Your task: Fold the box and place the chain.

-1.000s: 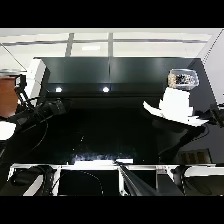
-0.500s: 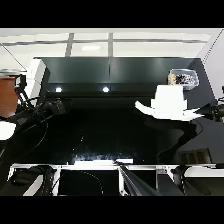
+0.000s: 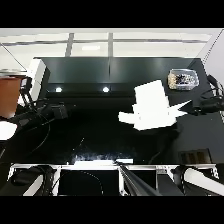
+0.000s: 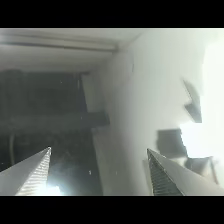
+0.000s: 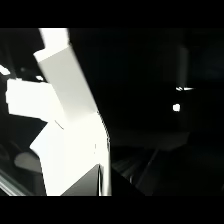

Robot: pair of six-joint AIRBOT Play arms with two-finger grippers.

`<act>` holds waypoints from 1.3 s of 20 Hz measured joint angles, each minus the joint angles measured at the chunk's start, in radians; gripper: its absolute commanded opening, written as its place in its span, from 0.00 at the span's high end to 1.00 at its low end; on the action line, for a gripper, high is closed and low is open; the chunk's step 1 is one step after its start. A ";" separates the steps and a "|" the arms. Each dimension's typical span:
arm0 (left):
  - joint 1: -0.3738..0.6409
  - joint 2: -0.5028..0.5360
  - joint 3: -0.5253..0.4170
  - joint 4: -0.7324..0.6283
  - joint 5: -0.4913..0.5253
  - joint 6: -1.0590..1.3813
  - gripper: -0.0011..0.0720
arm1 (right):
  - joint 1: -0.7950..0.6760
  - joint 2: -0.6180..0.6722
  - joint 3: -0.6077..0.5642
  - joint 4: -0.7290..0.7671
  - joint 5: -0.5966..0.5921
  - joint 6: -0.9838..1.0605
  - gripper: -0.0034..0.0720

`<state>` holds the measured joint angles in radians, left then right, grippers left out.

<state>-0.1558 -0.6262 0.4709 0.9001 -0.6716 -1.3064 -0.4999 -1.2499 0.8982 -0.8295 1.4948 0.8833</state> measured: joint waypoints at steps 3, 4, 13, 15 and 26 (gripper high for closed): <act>-0.045 -0.043 0.000 -0.021 -0.013 0.019 0.01 | 0.139 0.141 -0.112 0.035 -0.071 -0.021 0.89; -0.061 -0.073 0.000 -0.045 -0.013 0.024 0.01 | 0.185 0.187 -0.155 0.053 -0.109 -0.026 0.89; -0.091 -0.458 0.060 -0.366 -0.142 0.245 0.01 | 0.565 0.399 -0.449 0.138 -0.533 -0.049 0.89; -0.091 -0.544 0.073 -0.517 -0.178 0.387 0.01 | 0.600 0.406 -0.463 0.143 -0.568 -0.050 0.89; -0.158 -0.902 0.261 -0.721 -0.443 0.840 0.13 | 0.638 0.412 -0.478 0.148 -0.613 -0.043 0.89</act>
<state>-0.3134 -1.5284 0.7322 0.1791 -1.1141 -0.4664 0.1383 -0.8375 0.4198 -0.6815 0.8822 0.8406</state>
